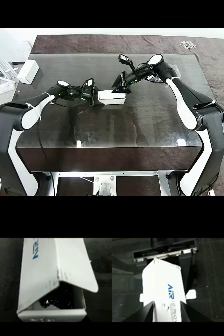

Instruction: Fold the box and place the chain.

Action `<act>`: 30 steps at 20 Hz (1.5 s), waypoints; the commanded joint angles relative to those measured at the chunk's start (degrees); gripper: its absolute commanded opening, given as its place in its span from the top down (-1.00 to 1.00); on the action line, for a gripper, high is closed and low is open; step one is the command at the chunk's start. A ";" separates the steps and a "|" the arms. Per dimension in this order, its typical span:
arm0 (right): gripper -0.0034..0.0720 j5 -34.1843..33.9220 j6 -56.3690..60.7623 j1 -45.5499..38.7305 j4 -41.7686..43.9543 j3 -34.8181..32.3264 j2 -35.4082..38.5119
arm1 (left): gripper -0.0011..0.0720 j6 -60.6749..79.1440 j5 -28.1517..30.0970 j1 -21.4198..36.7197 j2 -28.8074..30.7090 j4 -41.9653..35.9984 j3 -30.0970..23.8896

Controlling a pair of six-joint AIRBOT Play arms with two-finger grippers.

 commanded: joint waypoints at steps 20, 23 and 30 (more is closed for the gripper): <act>-0.07 -2.51 -3.67 1.09 0.31 -0.31 0.42 | -0.46 0.04 -0.02 0.04 0.02 0.02 0.04; -0.07 -2.51 -3.67 1.09 0.55 -0.15 0.79 | -0.46 0.04 -0.02 0.04 0.02 0.04 0.04; -0.07 -4.07 -4.11 1.09 -0.63 -0.52 0.74 | -0.46 0.04 -0.02 0.04 0.02 0.04 0.04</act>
